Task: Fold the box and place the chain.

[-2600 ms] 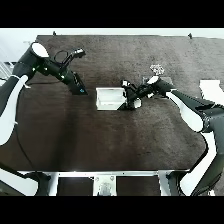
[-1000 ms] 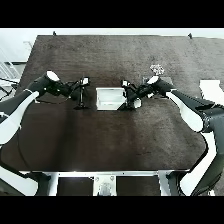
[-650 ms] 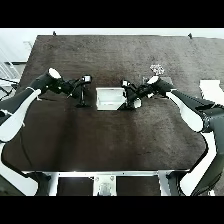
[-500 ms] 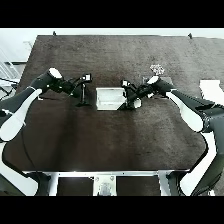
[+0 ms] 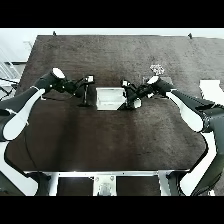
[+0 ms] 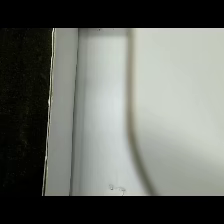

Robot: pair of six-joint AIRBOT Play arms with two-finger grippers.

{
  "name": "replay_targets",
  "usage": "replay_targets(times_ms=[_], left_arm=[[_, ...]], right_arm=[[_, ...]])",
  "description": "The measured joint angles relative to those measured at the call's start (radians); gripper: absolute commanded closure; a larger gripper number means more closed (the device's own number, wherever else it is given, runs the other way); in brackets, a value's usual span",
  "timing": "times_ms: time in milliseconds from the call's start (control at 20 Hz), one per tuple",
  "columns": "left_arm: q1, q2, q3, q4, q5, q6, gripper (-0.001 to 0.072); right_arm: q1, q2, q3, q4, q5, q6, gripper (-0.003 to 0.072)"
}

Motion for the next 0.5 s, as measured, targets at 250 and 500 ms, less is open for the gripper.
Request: replay_targets(times_ms=[250, 500], left_arm=[[-0.006, -0.026, 0.036, 0.027, -0.027, 0.048, 0.0022], [-0.007, -0.043, 0.048, -0.003, -0.033, 0.071, -0.0002]], right_arm=[[0.0, 0.0, 0.0, 0.0, 0.0, 0.0, 0.0108], [0.0, 0.0, 0.0, 0.0, 0.0, 0.0, 0.0108]])
